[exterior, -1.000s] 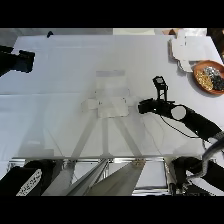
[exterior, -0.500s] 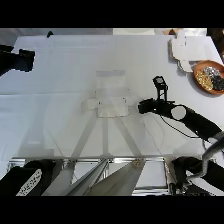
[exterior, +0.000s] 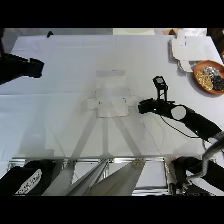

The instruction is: Fold the box and place the chain.

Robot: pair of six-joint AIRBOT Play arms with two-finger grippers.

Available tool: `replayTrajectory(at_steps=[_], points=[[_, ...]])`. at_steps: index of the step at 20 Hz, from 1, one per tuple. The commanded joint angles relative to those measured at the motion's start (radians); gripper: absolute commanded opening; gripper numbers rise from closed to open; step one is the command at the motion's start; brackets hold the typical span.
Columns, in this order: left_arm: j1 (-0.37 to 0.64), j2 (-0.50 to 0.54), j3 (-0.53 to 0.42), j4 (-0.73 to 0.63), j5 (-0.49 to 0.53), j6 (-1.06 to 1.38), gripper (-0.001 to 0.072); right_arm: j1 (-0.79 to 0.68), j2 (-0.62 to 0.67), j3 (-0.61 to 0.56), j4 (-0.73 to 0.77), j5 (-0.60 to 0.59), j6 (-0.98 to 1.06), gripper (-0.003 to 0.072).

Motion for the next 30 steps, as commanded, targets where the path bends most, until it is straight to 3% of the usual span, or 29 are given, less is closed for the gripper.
replayTrajectory(at_steps=[1,4,6,11,15,20,25,30], points=[[-0.015,-0.117,0.015,-0.161,-0.057,0.088,0.0668,0.001,0.001,0.000,0.000,0.000,0.000,0.0016],[-0.022,-0.265,0.100,-0.400,-0.158,0.284,0.0697,0.001,0.001,0.000,0.000,0.000,0.000,0.0016],[-0.022,-0.385,0.196,-0.487,-0.268,0.371,0.0697,0.001,0.001,0.000,0.000,0.000,0.000,0.0016],[-0.068,-0.647,0.418,-0.521,-0.396,0.414,0.0698,0.001,0.001,0.000,0.000,0.000,0.000,0.0017],[-0.141,-0.811,0.563,-0.531,-0.599,0.452,0.0698,0.001,0.001,0.000,0.000,0.000,0.000,0.0017],[-0.160,-0.844,0.569,-0.579,-0.597,0.496,0.0698,0.001,0.001,0.000,0.000,0.000,0.000,0.0017],[-0.155,-0.845,0.569,-0.711,-0.589,0.601,0.0697,0.001,0.001,0.000,0.000,0.000,0.000,0.0017],[-0.158,-0.858,0.568,-0.726,-0.544,0.629,0.0694,0.001,0.001,0.000,0.000,0.000,0.000,0.0017]])
